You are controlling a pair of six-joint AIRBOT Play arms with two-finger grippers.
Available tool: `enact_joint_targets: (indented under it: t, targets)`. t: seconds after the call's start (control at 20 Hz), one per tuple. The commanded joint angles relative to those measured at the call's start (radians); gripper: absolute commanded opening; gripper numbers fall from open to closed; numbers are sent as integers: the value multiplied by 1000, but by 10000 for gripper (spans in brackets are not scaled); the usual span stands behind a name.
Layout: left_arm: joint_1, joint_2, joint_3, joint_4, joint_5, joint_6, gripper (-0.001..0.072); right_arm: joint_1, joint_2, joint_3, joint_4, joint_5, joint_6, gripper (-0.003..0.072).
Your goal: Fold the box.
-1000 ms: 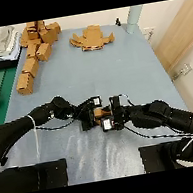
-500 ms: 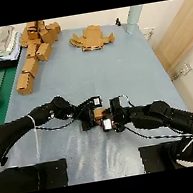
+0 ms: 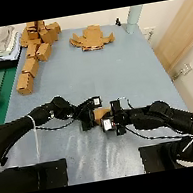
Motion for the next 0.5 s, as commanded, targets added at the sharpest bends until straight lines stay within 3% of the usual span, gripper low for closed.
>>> enact_joint_targets:
  t: [0.0, 0.1, 0.2, 0.45]
  targets:
    - [0, 0, 0, 0, 0, 0, 523, 4, 1, 1, 10, -7, 0, 140]
    - [0, 0, 0, 0, 0, 0, 523, 4, 5, 1, 9, -4, 0, 155]
    - [0, 0, 0, 0, 0, 0, 523, 3, 25, 1, 4, 14, 0, 380]
    - [0, 0, 0, 0, 0, 0, 523, -10, 16, 0, -25, 18, 0, 387]
